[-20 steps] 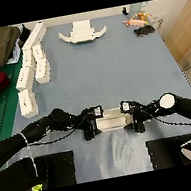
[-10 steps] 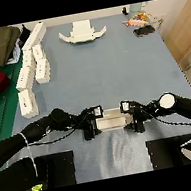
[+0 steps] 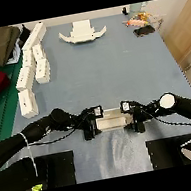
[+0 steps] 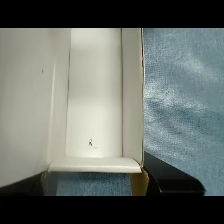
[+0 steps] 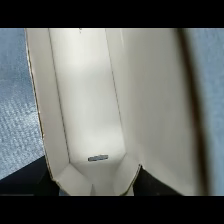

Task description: Fold the box.

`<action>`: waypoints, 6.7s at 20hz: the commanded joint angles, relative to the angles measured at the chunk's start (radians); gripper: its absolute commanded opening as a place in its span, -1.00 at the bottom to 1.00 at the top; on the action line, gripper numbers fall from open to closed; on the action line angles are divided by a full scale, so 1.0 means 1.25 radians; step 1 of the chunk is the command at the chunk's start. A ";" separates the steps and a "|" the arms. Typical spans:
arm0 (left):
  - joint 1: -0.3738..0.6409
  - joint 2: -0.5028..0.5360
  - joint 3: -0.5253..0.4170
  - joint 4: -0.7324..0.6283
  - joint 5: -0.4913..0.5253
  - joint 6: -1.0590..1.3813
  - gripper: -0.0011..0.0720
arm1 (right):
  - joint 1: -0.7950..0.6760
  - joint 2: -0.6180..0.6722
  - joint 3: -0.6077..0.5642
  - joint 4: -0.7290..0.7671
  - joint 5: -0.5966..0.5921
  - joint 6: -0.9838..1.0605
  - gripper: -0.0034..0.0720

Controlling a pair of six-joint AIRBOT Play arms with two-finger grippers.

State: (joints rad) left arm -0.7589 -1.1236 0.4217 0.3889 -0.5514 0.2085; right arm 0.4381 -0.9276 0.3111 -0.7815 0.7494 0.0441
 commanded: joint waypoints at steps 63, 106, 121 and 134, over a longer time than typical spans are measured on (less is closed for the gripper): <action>0.000 -0.001 0.001 0.000 0.000 0.000 0.48 | 0.064 -0.233 0.202 0.183 -0.101 0.836 -0.90; 0.000 -0.001 0.001 0.000 0.000 0.000 0.48 | 0.065 0.196 -0.027 -0.067 -0.027 0.109 -0.50; 0.000 -0.001 0.001 0.000 0.000 0.000 0.48 | 0.065 0.184 -0.018 -0.132 0.003 0.274 -0.17; 0.000 -0.001 0.001 0.000 0.000 0.000 0.48 | -0.071 0.268 0.080 -0.644 0.369 1.575 -0.90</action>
State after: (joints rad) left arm -0.7589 -1.1240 0.4217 0.3885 -0.5518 0.2081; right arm 0.4088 -0.5488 0.4286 -1.6512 1.1538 1.7699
